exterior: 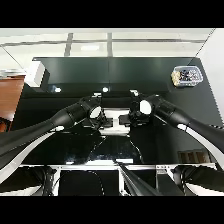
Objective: Fold the box and place the chain.
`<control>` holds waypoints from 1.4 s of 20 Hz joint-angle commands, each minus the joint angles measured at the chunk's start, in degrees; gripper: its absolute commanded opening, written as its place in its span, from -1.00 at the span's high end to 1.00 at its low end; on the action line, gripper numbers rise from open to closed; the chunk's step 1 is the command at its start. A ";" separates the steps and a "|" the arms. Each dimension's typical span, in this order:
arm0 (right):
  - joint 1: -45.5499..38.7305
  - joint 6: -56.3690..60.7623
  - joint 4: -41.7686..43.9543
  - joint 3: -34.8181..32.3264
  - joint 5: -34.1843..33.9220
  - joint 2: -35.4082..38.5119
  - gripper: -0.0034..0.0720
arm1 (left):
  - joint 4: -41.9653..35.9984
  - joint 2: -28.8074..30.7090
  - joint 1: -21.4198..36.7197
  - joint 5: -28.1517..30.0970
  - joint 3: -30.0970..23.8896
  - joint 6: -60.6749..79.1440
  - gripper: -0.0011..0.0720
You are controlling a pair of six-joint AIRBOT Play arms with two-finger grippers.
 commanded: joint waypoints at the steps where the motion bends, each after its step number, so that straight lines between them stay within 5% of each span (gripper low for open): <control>1: 3.54 10.93 -8.13 1.95 1.51 -2.27 0.22 | 0.02 -0.04 0.00 0.00 0.00 0.02 0.90; 6: 4.57 13.49 -8.11 1.95 3.19 -3.34 0.22 | 0.00 -0.04 0.00 0.00 0.00 0.02 0.90; 8: 4.63 13.62 -8.11 1.95 4.07 -3.56 0.83 | 0.00 -0.04 0.00 0.00 0.00 0.02 0.90; 9: 4.76 13.64 -8.07 1.99 4.07 -3.56 0.88 | 0.02 -0.04 0.00 -0.02 0.00 0.02 0.90; 12: 4.79 13.64 -7.91 1.99 4.13 -3.56 0.88 | 0.02 -0.04 0.00 -0.02 0.00 0.02 0.90; 13: 4.74 13.60 -7.32 1.99 4.09 -3.56 0.81 | 0.00 -0.04 0.00 -0.02 0.00 0.02 0.90; 14: 4.72 13.60 -6.78 1.99 4.02 -3.56 0.53 | 0.00 -0.04 0.00 -0.02 0.00 0.02 0.90; 15: 4.72 13.57 -6.73 1.99 3.80 -3.56 0.52 | 0.00 -0.04 0.00 -0.02 0.00 0.02 0.90; 17: 4.74 13.57 -6.78 1.99 3.78 -3.56 0.88 | 0.00 -0.04 0.00 -0.02 0.00 0.02 0.90; 18: 4.74 13.57 -6.78 1.99 3.74 -3.54 0.88 | 0.00 -0.04 0.00 -0.02 0.00 0.02 0.90; 20: 4.68 13.38 -6.88 2.01 3.74 -3.26 0.77 | 0.02 -0.04 0.00 0.00 0.00 0.02 0.90; 21: 4.46 13.09 -7.08 2.19 4.22 -2.86 0.24 | 0.02 -0.04 0.00 0.00 0.00 0.02 0.90; 22: 4.20 11.93 -7.08 2.60 5.01 -2.27 0.08 | 0.02 -0.04 0.00 0.00 0.00 0.02 0.90; 28: -0.35 -1.77 -7.41 8.83 18.21 11.15 0.08 | 0.02 -0.04 0.00 0.00 0.00 0.02 0.90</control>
